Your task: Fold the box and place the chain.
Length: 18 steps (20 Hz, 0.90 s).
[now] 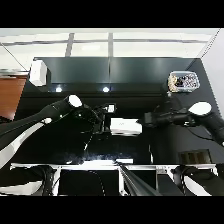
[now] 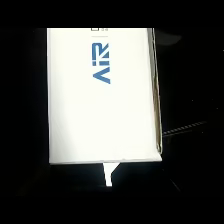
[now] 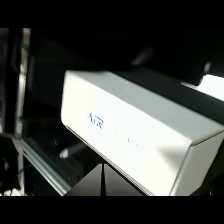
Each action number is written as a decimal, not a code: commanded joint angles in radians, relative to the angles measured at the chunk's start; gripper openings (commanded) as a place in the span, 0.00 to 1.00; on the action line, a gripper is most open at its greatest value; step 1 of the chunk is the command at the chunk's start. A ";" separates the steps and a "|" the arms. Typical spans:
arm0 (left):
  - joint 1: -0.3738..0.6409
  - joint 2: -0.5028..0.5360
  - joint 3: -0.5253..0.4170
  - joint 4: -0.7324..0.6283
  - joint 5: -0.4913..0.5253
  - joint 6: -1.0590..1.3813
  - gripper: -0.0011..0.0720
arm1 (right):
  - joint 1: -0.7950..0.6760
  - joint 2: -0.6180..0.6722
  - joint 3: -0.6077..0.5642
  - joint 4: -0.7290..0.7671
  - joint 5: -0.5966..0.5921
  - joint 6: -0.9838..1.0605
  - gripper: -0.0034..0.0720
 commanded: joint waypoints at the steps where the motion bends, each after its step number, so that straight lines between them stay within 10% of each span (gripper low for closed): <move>1: 0.020 0.053 0.001 0.093 -0.034 -0.101 1.00 | -0.172 0.080 0.018 -0.047 0.122 -0.004 0.06; 8: 0.014 0.167 0.035 0.020 -0.119 -0.298 1.00 | -0.396 0.127 0.018 -0.179 0.130 -0.004 0.06; 18: -0.156 -0.085 0.292 0.033 -0.031 -0.410 0.99 | -0.394 0.127 0.018 -0.185 0.114 -0.015 0.06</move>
